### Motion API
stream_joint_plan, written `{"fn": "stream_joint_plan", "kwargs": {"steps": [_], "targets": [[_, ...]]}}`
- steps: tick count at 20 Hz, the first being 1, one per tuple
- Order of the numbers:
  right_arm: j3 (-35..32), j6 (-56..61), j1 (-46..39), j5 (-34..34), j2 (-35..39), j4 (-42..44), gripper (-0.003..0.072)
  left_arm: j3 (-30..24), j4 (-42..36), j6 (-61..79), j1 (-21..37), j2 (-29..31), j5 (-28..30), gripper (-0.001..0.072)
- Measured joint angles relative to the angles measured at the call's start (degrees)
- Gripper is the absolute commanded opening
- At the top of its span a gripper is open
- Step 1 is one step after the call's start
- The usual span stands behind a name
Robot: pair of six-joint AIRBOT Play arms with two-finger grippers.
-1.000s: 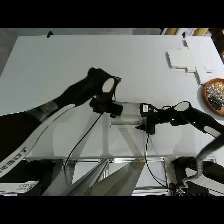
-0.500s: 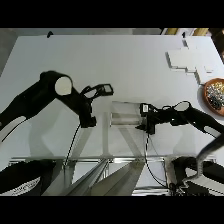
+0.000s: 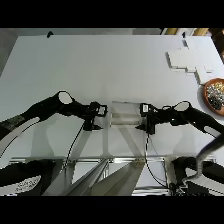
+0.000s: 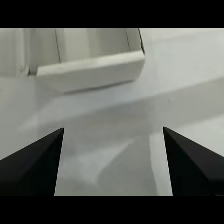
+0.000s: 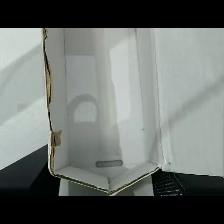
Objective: Fold the box and place the chain.
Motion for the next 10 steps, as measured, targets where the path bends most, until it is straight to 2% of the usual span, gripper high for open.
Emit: {"fn": "stream_joint_plan", "kwargs": {"steps": [4, 10], "targets": [[0.0, 0.0, 0.0, 0.0, 0.0, 0.0, 0.0415, 0.55, -5.49, 4.63, -0.59, -2.05, 1.64, 0.07], [0.0, 0.0, 0.0, 0.0, 0.0, 0.0, 0.0415, 1.11, -7.89, 6.21, -1.07, -2.93, 1.49, 0.07]]}}
